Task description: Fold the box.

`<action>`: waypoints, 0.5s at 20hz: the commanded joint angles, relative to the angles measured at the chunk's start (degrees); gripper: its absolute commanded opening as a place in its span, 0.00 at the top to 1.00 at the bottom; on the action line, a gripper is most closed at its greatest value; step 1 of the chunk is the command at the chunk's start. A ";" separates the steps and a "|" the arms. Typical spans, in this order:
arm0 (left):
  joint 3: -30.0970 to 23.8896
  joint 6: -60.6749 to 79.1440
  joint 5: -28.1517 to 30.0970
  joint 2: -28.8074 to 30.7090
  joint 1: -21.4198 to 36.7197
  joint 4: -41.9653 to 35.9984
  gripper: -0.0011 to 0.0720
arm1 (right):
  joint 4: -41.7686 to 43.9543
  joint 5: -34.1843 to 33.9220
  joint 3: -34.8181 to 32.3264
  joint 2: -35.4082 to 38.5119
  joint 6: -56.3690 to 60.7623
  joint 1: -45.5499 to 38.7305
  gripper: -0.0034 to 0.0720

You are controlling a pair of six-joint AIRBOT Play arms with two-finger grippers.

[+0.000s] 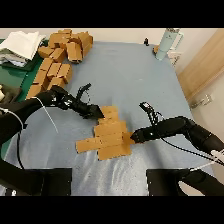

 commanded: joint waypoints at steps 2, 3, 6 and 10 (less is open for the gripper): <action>2.19 10.01 -4.63 -4.02 -2.40 -3.45 0.30 | -0.42 0.39 -0.07 0.00 1.14 0.15 0.95; 2.71 11.78 -5.42 -3.98 -2.51 -3.15 0.46 | -0.66 0.44 -0.07 0.00 1.14 0.15 0.95; 4.66 11.47 -6.93 -4.00 -1.90 -1.29 0.50 | -0.68 0.42 -0.07 0.00 1.14 0.13 0.95; 5.49 11.23 -9.03 -4.00 -2.34 0.72 0.81 | -1.40 1.07 -0.07 0.00 1.11 0.13 0.95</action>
